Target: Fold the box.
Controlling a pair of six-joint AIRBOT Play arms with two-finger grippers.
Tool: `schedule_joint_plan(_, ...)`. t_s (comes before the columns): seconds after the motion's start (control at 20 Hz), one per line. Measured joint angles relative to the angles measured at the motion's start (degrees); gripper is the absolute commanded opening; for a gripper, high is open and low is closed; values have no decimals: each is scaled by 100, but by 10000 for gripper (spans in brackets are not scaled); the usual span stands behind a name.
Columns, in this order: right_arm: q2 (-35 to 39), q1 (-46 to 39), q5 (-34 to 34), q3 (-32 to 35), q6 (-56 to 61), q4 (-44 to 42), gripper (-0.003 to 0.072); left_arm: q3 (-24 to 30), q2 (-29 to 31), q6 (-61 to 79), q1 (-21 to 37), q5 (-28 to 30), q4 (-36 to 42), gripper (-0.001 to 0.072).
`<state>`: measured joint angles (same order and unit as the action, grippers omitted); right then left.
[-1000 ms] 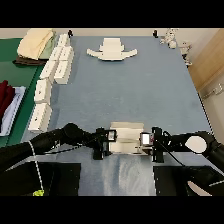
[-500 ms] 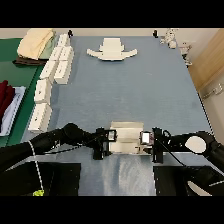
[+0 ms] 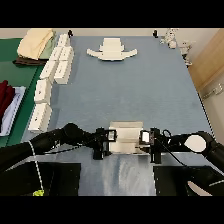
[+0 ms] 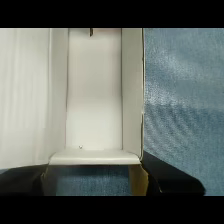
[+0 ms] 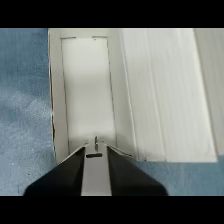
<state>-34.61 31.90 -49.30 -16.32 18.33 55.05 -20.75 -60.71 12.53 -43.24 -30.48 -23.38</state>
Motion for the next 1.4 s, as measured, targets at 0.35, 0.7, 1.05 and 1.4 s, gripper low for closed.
schedule_joint_plan(0.35, -326, -4, 162, 0, -372, -481, 621, 0, 0, 0, 0, 2, 0, 528)
schedule_joint_plan(0.7, -350, 0, -168, -199, 1150, -122, 0, 0, 0, 2, 0, 2, 0, 528)
schedule_joint_plan(1.05, -348, -11, -1298, -1099, 5473, 2063, -3, 0, 0, -4, 0, 2, 0, 528)
schedule_joint_plan(1.4, -337, -509, -2645, -1237, 8485, 4245, -3, 0, 0, 0, 0, 2, 0, 528)
